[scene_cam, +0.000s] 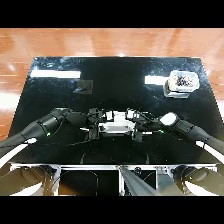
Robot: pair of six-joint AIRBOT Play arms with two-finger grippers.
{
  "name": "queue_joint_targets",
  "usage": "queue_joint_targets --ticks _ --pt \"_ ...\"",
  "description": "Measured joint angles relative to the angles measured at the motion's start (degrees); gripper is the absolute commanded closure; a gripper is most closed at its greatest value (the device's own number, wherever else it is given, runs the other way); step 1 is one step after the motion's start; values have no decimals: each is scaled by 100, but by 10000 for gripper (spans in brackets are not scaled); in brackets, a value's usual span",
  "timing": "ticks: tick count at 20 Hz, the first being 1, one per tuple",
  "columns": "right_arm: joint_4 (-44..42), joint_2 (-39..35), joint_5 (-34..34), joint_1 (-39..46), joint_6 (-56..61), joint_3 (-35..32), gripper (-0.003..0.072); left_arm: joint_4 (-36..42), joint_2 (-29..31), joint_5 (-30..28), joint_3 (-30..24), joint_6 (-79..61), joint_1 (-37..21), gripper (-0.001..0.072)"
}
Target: Fold the box and place the chain.
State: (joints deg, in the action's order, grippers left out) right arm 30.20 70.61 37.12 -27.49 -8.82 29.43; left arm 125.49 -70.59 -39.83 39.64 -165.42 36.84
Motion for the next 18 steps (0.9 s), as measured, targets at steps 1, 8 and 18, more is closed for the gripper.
queue_joint_targets --ticks 1,8,18 --pt "0 -2 0 0 0 0 138 0 0 0 0 9 2 336" --pt "0 -2 0 0 0 0 139 -2 0 0 0 39 2 391" --pt "-11 0 -7 0 7 0 139 -72 216 -195 0 837 -601 693"
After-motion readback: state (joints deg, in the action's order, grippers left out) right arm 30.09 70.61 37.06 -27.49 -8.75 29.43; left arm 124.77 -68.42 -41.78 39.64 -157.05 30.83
